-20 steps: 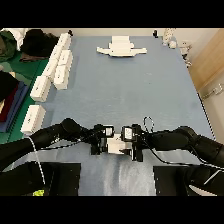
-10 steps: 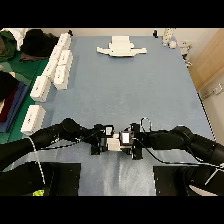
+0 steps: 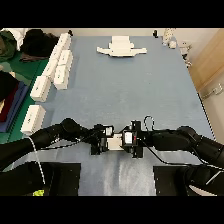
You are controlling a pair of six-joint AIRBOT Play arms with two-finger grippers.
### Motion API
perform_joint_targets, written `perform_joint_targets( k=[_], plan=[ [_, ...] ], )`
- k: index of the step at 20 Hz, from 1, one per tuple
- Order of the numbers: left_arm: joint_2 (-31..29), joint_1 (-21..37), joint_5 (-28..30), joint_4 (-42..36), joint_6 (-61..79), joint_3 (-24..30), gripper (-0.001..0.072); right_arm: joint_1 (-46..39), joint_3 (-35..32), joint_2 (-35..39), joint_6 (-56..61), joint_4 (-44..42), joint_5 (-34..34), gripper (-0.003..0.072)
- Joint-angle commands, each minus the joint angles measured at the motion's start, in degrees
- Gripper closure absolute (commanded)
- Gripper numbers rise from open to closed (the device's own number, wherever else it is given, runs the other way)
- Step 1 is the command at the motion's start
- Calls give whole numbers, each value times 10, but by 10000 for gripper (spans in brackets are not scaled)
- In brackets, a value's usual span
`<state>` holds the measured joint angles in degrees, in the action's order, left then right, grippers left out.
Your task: Fold the box.
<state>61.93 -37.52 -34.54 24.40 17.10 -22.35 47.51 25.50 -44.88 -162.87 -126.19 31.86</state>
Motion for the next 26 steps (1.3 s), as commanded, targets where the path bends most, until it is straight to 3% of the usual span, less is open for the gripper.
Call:
perform_joint_targets(
  k=[1, 12, 17, 26],
  plan=[
    [0, 0, 0, 0, 0, 0, 325, 0, 0, 3, -2, 8, -26, 140],
    [0, 0, 0, 0, 0, 0, 325, 0, 0, -6, -2, 27, -58, 139],
    [0, 0, 0, 0, 0, 0, 325, 18, 0, -37, -2, 3, -46, 139],
    [0, 0, 0, 0, 0, 0, 325, 30, 0, -31, -2, -14, -7, 139]
  ],
)
